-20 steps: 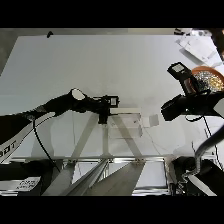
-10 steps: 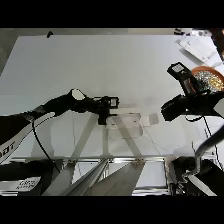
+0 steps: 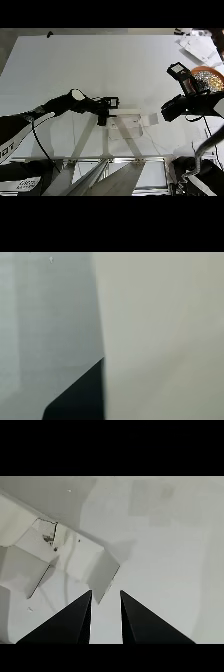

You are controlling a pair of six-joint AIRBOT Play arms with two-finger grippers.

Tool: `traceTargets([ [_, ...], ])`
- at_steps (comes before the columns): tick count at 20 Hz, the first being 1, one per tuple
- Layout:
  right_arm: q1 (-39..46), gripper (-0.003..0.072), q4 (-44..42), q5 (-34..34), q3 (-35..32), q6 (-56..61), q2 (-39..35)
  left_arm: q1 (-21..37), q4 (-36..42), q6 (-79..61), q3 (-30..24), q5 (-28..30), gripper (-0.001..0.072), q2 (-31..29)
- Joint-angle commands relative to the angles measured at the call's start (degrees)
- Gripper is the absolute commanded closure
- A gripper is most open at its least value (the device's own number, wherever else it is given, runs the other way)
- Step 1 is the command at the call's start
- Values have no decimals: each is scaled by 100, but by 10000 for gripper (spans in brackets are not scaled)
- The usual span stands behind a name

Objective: Fold the box and place the chain.

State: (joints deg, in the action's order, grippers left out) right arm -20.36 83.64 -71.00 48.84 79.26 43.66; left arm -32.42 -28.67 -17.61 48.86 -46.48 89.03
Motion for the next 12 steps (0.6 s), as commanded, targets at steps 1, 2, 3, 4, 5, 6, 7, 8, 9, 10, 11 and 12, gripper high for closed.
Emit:
traceTargets([
  [1, -4, 490, -2, 2, 7, -2, -2, -24, -520, -26, 2, 44, 703, -4],
  [2, -4, 490, -2, 4, 7, -4, -2, -50, -719, 7, 2, 63, 703, -7],
  [3, -4, 490, -2, 11, 7, -2, -2, -68, -831, 28, 2, 90, 702, -7],
  [4, -4, 490, -2, 9, 7, -2, -2, -85, -824, 28, 4, 127, 701, -7],
  [5, -4, 490, -2, 9, 7, -2, -2, -101, -800, 28, 2, 175, 701, -7],
  [6, -4, 490, -2, 9, 7, -2, -2, -118, -793, 28, 4, 208, 700, -7],
  [7, -4, 490, -2, 9, 7, -2, -2, -125, -793, 28, 4, 216, 700, -7],
  [8, -4, 490, -2, 9, 7, -2, -2, -125, -782, 33, 4, 212, 700, -7],
  [9, -4, 490, -2, 9, 7, -2, -2, -125, -782, 33, 4, 214, 700, -7],
  [10, -4, 490, 0, 9, 7, -2, -2, -125, -782, 33, 4, 214, 700, -7],
  [11, -4, 490, -2, 7, 7, -2, -2, -125, -782, 33, 2, 212, 699, -7],
  [12, -4, 490, 0, 7, 7, -4, -2, -125, -785, 33, 2, 212, 698, -7],
])
